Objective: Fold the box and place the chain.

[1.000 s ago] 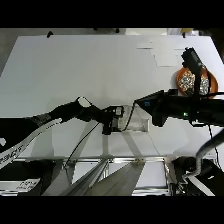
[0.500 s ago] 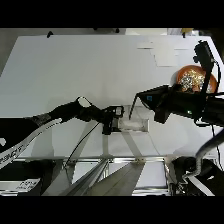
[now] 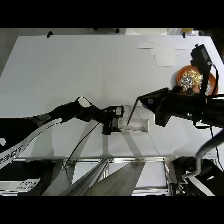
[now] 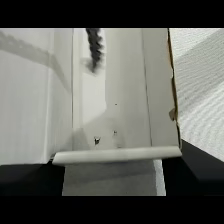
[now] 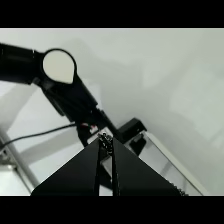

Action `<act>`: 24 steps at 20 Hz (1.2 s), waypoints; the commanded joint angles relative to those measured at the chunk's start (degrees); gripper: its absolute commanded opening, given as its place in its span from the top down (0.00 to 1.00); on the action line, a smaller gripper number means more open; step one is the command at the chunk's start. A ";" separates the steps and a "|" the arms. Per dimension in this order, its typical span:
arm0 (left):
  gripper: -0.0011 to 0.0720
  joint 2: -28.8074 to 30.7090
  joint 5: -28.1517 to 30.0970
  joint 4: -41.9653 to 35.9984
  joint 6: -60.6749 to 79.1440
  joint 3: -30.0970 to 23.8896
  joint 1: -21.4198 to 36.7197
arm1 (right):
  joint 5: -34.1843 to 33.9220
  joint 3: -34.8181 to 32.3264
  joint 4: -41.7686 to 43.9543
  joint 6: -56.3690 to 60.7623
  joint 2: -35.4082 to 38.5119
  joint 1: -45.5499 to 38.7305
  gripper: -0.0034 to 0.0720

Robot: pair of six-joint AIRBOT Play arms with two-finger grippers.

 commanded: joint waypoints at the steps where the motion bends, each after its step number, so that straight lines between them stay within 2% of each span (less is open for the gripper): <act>1: 0.80 0.04 0.00 0.00 0.00 0.04 0.02 | 5.29 -0.61 -0.24 0.00 -1.14 0.02 0.93; 6: 0.80 0.04 0.02 0.02 0.00 0.04 0.02 | 7.21 -5.66 -0.24 -0.07 -3.56 0.02 0.93; 12: 0.80 0.04 0.02 0.00 0.00 0.04 0.02 | 1.66 -13.97 -0.44 -2.54 -7.02 1.05 0.93; 18: 0.80 0.04 0.02 0.00 0.00 0.04 0.02 | -1.75 -14.75 -1.14 -2.60 -11.72 4.57 0.93; 22: 0.80 0.04 0.00 0.02 0.02 0.04 0.02 | -3.56 -14.67 -3.41 -2.58 -12.35 4.81 0.65; 24: 0.80 0.04 0.00 0.02 0.00 0.04 0.02 | -4.35 -13.33 -3.41 -2.58 -12.33 3.69 0.64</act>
